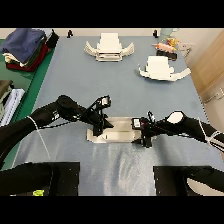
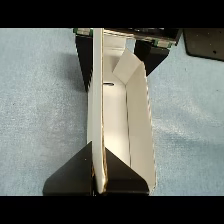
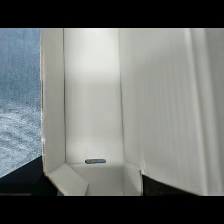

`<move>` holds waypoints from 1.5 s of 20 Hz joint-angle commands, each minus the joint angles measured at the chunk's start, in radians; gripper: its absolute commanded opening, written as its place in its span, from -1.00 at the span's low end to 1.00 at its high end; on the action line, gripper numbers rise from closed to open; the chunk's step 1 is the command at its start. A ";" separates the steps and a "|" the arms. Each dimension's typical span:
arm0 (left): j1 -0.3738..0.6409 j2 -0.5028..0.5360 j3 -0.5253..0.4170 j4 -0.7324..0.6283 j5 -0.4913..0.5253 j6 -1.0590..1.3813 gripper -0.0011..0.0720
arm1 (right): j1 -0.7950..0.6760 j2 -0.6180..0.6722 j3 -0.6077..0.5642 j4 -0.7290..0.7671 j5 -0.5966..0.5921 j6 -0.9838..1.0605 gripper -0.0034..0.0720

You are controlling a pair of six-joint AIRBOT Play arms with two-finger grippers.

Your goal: Fold the box.

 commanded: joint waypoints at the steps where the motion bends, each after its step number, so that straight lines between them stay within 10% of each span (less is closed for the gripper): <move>1: 0.000 0.000 0.000 0.000 0.000 0.002 -0.93 | 0.000 -0.001 -0.001 -0.002 0.005 0.002 0.70; 28: 0.002 0.000 0.001 0.001 -0.026 -0.136 -0.92 | 0.000 -0.001 -0.001 -0.003 0.004 0.001 0.70; 30: 0.002 0.000 0.001 0.000 -0.015 -0.141 0.15 | -0.001 -0.001 -0.001 -0.003 0.004 0.001 0.70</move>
